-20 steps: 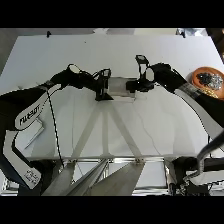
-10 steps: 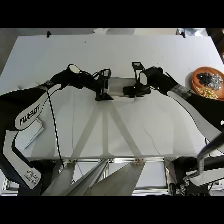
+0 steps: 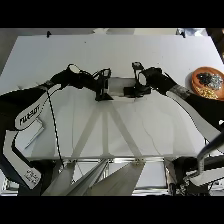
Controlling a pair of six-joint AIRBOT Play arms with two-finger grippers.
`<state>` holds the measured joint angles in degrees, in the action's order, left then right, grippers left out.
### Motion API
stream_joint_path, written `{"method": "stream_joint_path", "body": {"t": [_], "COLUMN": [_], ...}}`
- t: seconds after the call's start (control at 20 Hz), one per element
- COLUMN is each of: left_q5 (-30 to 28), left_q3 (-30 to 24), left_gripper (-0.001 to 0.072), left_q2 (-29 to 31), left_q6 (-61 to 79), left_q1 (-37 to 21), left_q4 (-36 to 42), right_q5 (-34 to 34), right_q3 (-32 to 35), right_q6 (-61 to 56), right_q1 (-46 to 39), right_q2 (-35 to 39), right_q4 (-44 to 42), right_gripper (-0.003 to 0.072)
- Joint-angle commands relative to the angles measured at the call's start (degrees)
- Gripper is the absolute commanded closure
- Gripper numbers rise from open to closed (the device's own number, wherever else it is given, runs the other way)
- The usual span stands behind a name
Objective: Fold the box and place the chain.
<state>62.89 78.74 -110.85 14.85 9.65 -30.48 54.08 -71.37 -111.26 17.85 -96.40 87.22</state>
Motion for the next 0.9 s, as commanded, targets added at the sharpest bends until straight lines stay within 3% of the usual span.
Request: {"method": "stream_joint_path", "body": {"t": [0.0,0.05,0.1,0.3,0.6,0.85], "left_q5": [-0.1,-0.1,-0.1,-0.1,-0.1,-0.1], "left_q3": [0.0,0.0,0.0,0.0,0.0,0.0], "left_gripper": [0.0491,0.0491,0.0491,0.0491,0.0491,0.0491], "left_q2": [0.0,0.0,0.0,0.0,0.0,0.0], "left_q6": [0.1,0.2,0.2,0.2,0.2,0.2], "left_q1": [0.0,0.0,0.0,0.0,0.0,0.0], "left_q4": [0.0,0.0,0.0,0.0,0.0,0.0], "right_q5": [0.4,0.6,1.3,9.5,24.2,26.4], "right_q3": [-1.2,-2.3,-3.6,-8.0,-8.4,-8.4], "right_q6": [0.1,0.2,0.3,3.9,8.7,18.5], "right_q1": [0.0,0.0,0.0,-0.7,-5.2,-18.3], "right_q2": [0.0,0.1,0.3,2.9,11.1,16.7], "right_q4": [-0.2,-0.2,0.0,2.5,8.8,19.3], "right_gripper": [0.0541,0.0425,0.0368,0.0365,0.0366,0.0366]}}
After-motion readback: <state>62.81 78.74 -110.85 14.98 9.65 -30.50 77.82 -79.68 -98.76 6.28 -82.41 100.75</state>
